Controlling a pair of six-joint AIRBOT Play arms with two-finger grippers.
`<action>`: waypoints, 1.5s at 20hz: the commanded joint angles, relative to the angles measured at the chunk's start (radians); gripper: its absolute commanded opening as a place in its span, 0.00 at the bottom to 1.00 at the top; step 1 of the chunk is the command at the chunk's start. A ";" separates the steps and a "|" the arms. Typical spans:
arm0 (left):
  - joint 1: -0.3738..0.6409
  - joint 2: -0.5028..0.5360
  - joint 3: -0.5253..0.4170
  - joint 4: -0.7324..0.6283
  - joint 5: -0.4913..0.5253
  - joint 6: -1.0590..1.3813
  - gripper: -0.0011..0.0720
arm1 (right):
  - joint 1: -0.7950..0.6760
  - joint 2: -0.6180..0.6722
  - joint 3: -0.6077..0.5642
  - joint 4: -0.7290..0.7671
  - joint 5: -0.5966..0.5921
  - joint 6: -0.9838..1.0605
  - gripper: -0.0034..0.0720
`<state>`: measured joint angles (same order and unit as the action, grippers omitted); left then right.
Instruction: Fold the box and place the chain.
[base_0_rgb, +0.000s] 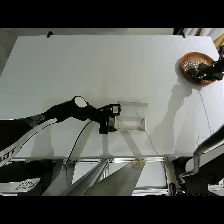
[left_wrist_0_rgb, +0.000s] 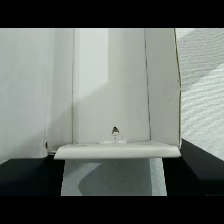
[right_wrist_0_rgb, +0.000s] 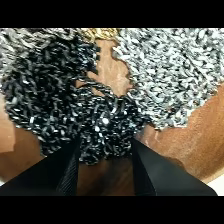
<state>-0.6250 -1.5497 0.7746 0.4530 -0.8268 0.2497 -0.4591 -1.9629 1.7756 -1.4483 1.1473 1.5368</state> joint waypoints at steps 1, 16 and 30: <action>0.000 0.000 0.000 0.000 0.000 0.000 0.20 | 0.000 -0.016 0.002 -0.034 0.027 0.000 0.38; 0.000 0.000 0.000 0.000 0.000 0.000 0.20 | 0.003 0.133 0.003 -0.032 0.086 -0.146 0.06; 0.000 0.000 0.001 0.000 0.000 0.000 0.20 | 0.142 0.738 0.003 0.181 0.306 -0.185 0.06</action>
